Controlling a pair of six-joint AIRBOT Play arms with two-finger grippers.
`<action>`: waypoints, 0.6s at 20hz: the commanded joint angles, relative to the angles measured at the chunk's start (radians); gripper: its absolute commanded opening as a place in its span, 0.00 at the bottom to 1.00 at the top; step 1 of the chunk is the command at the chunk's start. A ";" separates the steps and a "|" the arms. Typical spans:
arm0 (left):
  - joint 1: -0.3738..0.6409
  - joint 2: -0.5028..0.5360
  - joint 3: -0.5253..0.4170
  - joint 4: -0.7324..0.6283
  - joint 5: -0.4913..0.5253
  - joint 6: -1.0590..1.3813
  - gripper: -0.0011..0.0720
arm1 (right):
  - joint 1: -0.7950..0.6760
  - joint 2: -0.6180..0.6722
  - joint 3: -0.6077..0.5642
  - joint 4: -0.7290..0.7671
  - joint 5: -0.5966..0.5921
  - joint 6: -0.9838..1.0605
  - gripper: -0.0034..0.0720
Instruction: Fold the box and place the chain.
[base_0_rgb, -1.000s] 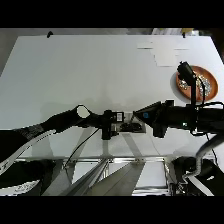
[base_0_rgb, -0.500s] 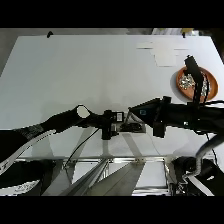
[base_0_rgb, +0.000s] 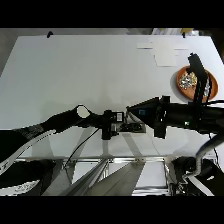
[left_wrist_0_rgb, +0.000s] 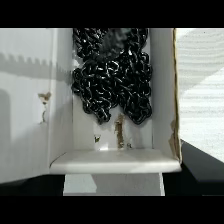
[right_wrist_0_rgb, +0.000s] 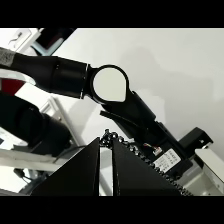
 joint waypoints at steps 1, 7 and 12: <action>0.001 0.000 0.000 0.000 0.000 0.000 0.30 | 0.001 0.000 0.000 0.016 -0.005 -0.009 0.06; 0.001 0.000 0.000 0.000 0.000 0.000 0.30 | 0.001 0.000 0.000 0.018 -0.016 -0.010 0.06; 0.001 0.000 0.000 0.000 0.000 0.000 0.30 | 0.001 -0.002 0.000 -0.145 0.000 -0.008 0.07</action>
